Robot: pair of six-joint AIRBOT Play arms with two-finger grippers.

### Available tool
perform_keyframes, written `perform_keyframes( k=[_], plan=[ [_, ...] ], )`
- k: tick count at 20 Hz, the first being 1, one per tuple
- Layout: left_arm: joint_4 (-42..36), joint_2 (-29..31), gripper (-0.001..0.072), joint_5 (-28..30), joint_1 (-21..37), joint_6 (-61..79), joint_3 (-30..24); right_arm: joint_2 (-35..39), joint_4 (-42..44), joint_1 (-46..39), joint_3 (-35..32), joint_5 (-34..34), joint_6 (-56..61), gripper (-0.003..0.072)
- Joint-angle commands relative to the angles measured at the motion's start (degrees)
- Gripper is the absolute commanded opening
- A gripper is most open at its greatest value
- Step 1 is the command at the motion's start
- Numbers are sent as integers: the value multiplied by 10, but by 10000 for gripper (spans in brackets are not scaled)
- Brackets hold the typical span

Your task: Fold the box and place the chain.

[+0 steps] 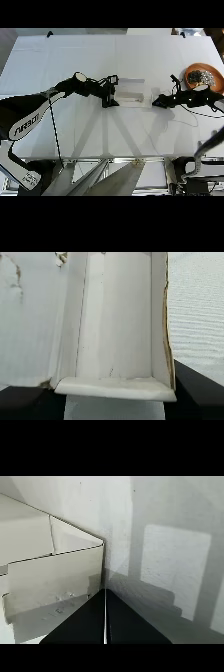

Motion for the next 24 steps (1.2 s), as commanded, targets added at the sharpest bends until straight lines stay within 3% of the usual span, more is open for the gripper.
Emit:
perform_keyframes(
  k=[1,24],
  plan=[
    [0,0,157,0,0,0,0,-2,45,2,0,21,-30,0],
    [0,0,157,0,0,0,0,5,152,4,0,101,-129,5]
  ],
)
